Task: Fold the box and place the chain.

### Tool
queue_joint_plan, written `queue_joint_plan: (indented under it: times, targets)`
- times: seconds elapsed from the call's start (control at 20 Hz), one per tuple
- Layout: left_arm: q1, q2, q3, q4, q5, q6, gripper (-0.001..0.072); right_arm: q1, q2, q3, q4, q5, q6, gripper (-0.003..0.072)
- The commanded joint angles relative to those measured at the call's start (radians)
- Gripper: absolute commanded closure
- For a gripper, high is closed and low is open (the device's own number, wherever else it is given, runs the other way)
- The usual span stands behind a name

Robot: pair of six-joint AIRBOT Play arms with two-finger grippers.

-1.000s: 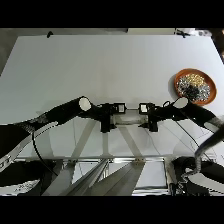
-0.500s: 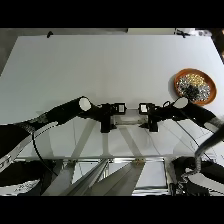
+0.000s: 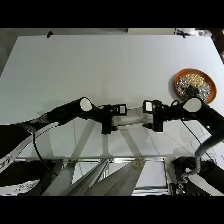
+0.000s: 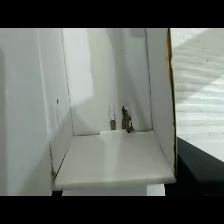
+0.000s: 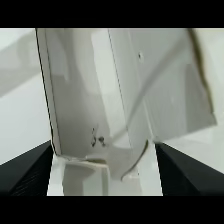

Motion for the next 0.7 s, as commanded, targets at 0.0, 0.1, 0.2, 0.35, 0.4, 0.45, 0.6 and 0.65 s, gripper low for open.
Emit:
queue_joint_plan:
  times: [0.0,0.1,0.2,0.35,0.4,0.45,0.6,0.65]
  targets:
    - [0.001,0.000,0.000,0.002,0.008,-0.003,0.0399,0.000,0.086,0.000,-0.130,0.091,0.111,-0.0008]
    - [0.001,0.000,0.000,0.002,0.009,-0.003,0.0399,0.000,0.086,0.000,-0.121,0.118,0.137,-0.0008]
    - [0.001,0.000,0.000,0.002,0.008,-0.003,0.0399,0.000,0.086,0.000,-0.111,0.120,0.137,-0.0007]
    - [0.001,0.000,0.000,0.002,0.008,-0.003,0.0399,0.000,0.085,0.000,-0.108,0.119,0.137,0.0015]
    - [0.001,0.000,0.000,0.002,0.009,-0.003,0.0399,0.000,0.085,0.000,-0.104,0.115,0.138,0.0015]
    - [0.001,0.000,0.000,0.001,0.008,-0.003,0.0399,0.000,0.085,0.000,-0.101,0.115,0.141,0.0015]
    - [0.000,0.005,0.000,0.011,-0.004,-0.004,0.0406,0.000,0.087,0.000,-0.101,0.115,0.140,0.0015]
    - [0.002,0.016,0.000,0.034,-0.016,-0.022,0.0488,0.000,0.089,0.000,-0.101,0.114,0.140,0.0015]
